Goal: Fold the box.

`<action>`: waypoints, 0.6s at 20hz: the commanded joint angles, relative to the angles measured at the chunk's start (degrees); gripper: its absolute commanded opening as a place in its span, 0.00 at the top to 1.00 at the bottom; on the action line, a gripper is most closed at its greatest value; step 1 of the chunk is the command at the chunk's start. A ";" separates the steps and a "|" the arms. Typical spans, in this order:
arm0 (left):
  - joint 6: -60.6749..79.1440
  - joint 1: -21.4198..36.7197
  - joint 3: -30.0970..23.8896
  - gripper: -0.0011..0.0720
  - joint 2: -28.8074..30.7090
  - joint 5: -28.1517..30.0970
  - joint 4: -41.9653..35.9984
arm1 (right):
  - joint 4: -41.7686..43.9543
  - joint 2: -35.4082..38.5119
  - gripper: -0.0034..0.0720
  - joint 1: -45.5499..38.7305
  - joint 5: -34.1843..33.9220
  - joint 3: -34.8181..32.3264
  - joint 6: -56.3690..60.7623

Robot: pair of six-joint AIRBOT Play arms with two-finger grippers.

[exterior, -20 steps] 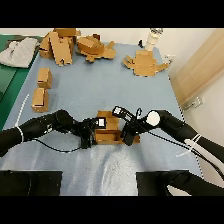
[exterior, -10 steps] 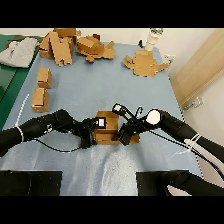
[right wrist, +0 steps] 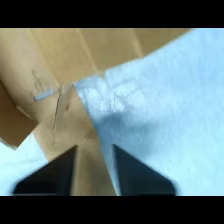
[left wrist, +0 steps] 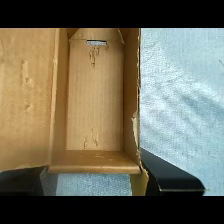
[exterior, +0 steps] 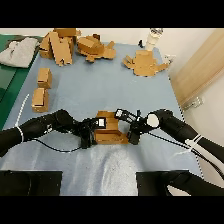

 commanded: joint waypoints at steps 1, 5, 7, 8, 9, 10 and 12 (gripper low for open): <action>0.02 0.02 0.02 0.44 -0.04 -0.04 0.00 | 2.82 0.17 0.32 1.42 3.56 0.02 -2.56; 0.02 0.02 0.02 0.44 -0.04 -0.04 0.00 | 5.22 0.15 0.32 3.56 3.37 0.04 -4.15; 0.02 0.02 0.02 0.44 -0.04 -0.07 0.00 | 5.73 0.17 0.32 3.67 3.37 0.04 -4.15; 0.02 0.02 0.02 0.44 -0.04 -0.04 0.00 | 5.90 0.15 0.32 3.67 3.21 0.04 -4.20; 0.02 0.02 0.02 0.44 -0.04 -0.04 0.00 | 6.21 0.15 0.32 3.67 2.23 0.04 -4.26; 0.02 0.02 0.02 0.44 -0.04 -0.04 0.00 | 6.56 0.15 0.32 3.67 0.87 0.04 -4.33; 0.02 0.02 0.02 0.44 -0.04 -0.07 0.00 | 8.02 0.09 0.32 3.67 -2.08 0.02 -4.33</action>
